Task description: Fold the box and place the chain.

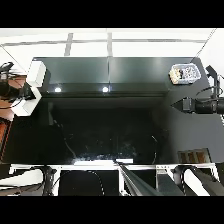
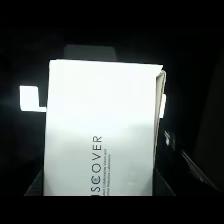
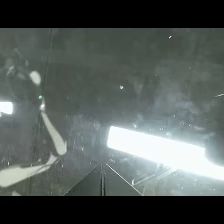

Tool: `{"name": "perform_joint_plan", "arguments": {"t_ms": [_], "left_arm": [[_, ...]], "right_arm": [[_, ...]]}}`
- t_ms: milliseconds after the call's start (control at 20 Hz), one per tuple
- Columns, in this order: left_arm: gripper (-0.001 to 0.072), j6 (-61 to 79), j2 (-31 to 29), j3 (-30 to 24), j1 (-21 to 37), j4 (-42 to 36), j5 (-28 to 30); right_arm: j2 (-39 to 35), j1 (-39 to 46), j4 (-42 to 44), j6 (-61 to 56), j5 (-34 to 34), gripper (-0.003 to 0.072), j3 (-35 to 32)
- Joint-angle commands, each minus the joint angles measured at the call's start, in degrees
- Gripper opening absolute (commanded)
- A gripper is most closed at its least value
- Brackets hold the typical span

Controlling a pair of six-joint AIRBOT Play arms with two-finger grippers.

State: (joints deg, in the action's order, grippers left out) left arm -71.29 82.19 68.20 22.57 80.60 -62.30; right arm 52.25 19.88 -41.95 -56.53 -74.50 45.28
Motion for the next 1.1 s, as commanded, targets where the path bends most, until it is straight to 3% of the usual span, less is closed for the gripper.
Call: {"name": "perform_joint_plan", "arguments": {"t_ms": [0,300,550,600,650,700,850,950,1000,1050], "left_arm": [[0.0351,2.32,3.65,1.53,2.38,-0.5,6.8],[0.0351,2.67,8.83,1.7,0.52,-1.97,18.43],[0.0356,2.8,10.45,2.23,-0.7,-4.2,23.02],[0.0454,2.8,10.67,2.51,-0.81,-4.09,23.67],[0.0648,2.71,10.71,2.6,-0.87,-4.24,24.63],[0.0713,2.67,10.71,3.23,-0.94,-4.15,24.09],[0.0713,2.49,10.14,9.88,-0.92,-4.15,14.93],[0.071,-0.48,8.66,16.46,-0.92,-4.52,6.34],[0.0704,-3.69,7.58,18.75,-0.92,-5.2,2.62],[0.0598,-8.7,6.01,20.02,-0.98,-5.73,-0.94]], "right_arm": [[-0.02,0.0,0.02,-1.77,2.82,0.0021,0.0],[-0.02,0.0,0.09,-3.32,3.82,0.0021,0.0],[-0.02,0.0,0.09,-4.22,3.85,0.0021,0.0],[-0.02,0.0,0.09,-4.48,3.82,0.0021,0.0],[-0.02,0.0,0.11,-4.57,3.8,0.0021,0.0],[-0.02,0.0,0.11,-4.57,3.8,0.0021,0.0],[-0.02,-1.68,0.26,-4.52,5.53,0.0021,0.0],[0.02,-7.56,-0.22,-4.52,11.69,0.0021,0.0],[0.31,-11.63,-0.81,-4.52,16.0,0.0021,0.0],[0.76,-15.39,-2.67,-4.52,20.61,0.0021,0.0]]}}
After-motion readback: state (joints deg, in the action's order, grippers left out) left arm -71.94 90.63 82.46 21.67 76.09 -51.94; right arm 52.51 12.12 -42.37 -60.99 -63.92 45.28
